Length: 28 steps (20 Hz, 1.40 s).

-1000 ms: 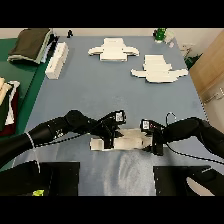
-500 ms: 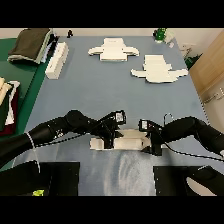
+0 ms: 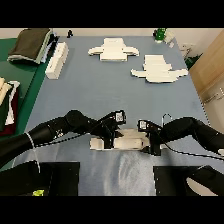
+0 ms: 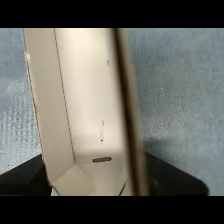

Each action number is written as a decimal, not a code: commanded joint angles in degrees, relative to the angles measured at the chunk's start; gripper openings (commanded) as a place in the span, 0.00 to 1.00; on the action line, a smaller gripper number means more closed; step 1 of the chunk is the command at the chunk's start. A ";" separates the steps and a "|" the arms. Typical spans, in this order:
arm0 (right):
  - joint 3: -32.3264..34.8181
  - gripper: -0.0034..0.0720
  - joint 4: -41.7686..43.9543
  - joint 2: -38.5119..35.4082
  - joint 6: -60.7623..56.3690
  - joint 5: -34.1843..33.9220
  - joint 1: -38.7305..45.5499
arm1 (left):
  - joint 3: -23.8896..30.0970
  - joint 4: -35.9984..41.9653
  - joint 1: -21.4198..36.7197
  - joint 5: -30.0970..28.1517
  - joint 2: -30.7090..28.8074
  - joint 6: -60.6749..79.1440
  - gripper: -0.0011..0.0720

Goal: Fold the box.

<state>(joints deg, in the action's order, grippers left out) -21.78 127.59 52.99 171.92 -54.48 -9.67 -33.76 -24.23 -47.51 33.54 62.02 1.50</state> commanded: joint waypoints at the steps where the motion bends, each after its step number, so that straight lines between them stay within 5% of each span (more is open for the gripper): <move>1: -0.04 0.98 -0.74 0.74 0.00 1.77 -0.09 | 0.00 0.00 -0.02 0.02 -0.04 0.00 0.04; 28: 1.51 0.90 -0.26 -1.51 0.00 1.53 -2.56 | 0.00 0.00 -0.02 0.04 -0.04 0.00 0.04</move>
<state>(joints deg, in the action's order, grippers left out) -20.36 126.89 51.53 171.94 -53.39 -10.76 -33.76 -24.23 -47.51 33.61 62.02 1.50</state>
